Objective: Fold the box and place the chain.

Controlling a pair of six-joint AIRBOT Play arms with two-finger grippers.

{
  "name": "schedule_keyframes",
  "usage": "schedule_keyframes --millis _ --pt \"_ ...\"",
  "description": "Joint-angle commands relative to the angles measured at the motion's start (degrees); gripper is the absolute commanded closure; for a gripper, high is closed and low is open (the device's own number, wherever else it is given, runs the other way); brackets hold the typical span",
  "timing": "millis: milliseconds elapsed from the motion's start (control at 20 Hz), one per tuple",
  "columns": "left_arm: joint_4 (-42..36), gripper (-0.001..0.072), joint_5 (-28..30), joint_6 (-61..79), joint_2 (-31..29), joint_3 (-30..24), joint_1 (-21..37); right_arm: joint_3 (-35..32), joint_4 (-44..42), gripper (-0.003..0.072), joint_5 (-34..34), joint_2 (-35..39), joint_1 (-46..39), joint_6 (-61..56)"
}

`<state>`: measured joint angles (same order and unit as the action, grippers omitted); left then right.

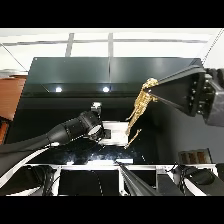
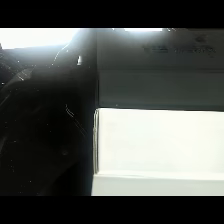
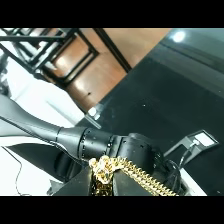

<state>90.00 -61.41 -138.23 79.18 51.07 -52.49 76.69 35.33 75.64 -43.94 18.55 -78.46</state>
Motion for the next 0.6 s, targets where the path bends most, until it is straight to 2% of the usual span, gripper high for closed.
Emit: schedule_keyframes --millis 0,150,300,550 --pt "0.0 0.0679 0.11 0.0 0.02 0.04 0.0 -0.17 -1.66 0.0664 -1.49 -2.25 1.81 1.33" --pt "0.0 0.0679 0.09 0.0 0.02 0.04 0.0 -0.17 -1.16 0.0664 -2.54 -5.31 5.99 2.19" --pt "-0.02 0.0679 0.07 0.0 0.02 0.04 0.0 -0.76 4.48 0.0664 -2.38 -6.95 7.67 1.92" --pt "-0.02 0.0679 0.04 0.02 0.02 0.04 0.0 -6.95 5.27 0.0664 -1.42 -7.04 7.96 1.64"
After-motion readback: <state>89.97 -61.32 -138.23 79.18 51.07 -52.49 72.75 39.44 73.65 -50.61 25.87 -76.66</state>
